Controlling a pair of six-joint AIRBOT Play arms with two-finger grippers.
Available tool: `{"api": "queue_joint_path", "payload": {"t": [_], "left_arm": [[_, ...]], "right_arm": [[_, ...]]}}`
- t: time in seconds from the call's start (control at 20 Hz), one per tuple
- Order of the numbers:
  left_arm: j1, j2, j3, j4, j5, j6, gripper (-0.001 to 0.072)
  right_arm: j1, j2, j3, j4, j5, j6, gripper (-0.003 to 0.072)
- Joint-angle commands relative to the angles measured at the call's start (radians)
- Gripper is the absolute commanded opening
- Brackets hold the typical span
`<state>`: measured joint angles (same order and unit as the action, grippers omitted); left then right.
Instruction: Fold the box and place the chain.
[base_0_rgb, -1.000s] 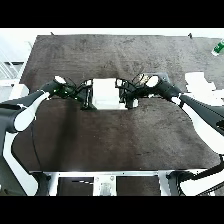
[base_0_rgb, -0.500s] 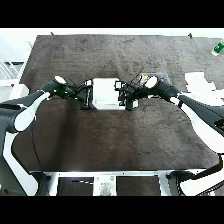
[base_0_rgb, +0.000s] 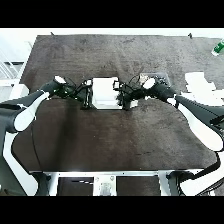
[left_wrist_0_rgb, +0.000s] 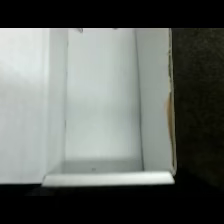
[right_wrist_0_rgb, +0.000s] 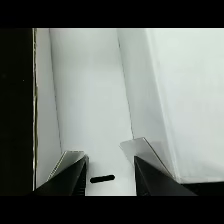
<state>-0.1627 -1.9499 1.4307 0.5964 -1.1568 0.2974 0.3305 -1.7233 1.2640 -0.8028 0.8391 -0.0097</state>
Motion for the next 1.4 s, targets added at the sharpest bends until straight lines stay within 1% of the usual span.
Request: {"api": "queue_joint_path", "payload": {"t": [0.0,0.15,0.25,0.3,0.35,0.4,0.45,0.65,0.7,0.75,0.8,0.85,0.95,1.0,1.05,1.3,1.35], "left_arm": [[-0.001,0.000,0.001,-0.001,-0.003,-0.001,0.0488],[-0.001,0.000,0.001,-0.001,-0.002,-0.001,0.0488],[-0.001,0.000,0.001,-0.001,-0.003,-0.001,0.0488],[-0.001,0.000,0.001,-0.001,-0.003,-0.001,0.0488],[-0.001,0.000,0.001,-0.001,-0.003,-0.001,0.0487],[-0.001,0.000,0.001,-0.001,-0.003,-0.001,0.0488],[-0.001,0.000,0.001,-0.001,-0.003,-0.001,0.0488],[-0.001,0.000,0.001,-0.001,-0.003,-0.001,0.0487],[-0.001,0.000,0.001,-0.001,-0.003,-0.001,0.0488],[-0.001,0.000,0.001,-0.001,-0.003,-0.001,0.0488],[-0.001,0.000,0.001,-0.001,-0.003,-0.002,0.0487],[-0.001,0.000,0.001,-0.001,-0.002,-0.002,0.0488],[-0.001,0.000,0.001,-0.001,-0.003,-0.001,0.0488],[-0.001,0.000,0.001,-0.001,-0.003,-0.001,0.0488],[-0.001,0.000,0.001,-0.001,-0.003,-0.001,0.0488],[-0.001,0.000,0.001,-0.001,-0.003,-0.001,0.0488],[-0.001,0.000,0.001,-0.001,-0.003,-0.001,0.0487]], "right_arm": [[0.014,-0.006,0.001,0.018,-0.002,-0.052,0.0355],[0.013,-0.006,0.001,0.017,-0.006,-0.052,0.0379],[0.013,-0.006,0.001,0.015,-0.011,-0.056,0.0477],[0.013,-0.006,0.001,0.014,-0.010,-0.064,0.0483],[0.013,-0.006,0.001,0.014,-0.010,-0.074,0.0558],[0.013,-0.006,0.001,0.014,-0.010,-0.079,0.0606],[0.013,-0.006,0.001,0.014,-0.008,-0.077,0.0618],[0.012,-0.006,0.001,0.013,-0.009,-0.077,0.0617],[0.010,-0.004,0.001,-0.001,-0.006,-0.060,0.0538],[0.005,0.003,0.002,-0.038,0.005,-0.016,0.0344],[-0.003,0.014,0.002,-0.081,0.025,0.029,0.0284],[-0.014,0.031,0.002,-0.131,0.061,0.072,0.0173],[-0.042,0.072,0.002,-0.210,0.135,0.155,0.0111],[-0.057,0.095,0.002,-0.228,0.165,0.193,0.0105],[-0.076,0.121,0.002,-0.230,0.195,0.233,0.0064],[-0.191,0.242,0.002,-0.226,0.204,0.591,0.0067],[-0.224,0.248,0.002,-0.226,0.213,0.673,0.0037]]}}
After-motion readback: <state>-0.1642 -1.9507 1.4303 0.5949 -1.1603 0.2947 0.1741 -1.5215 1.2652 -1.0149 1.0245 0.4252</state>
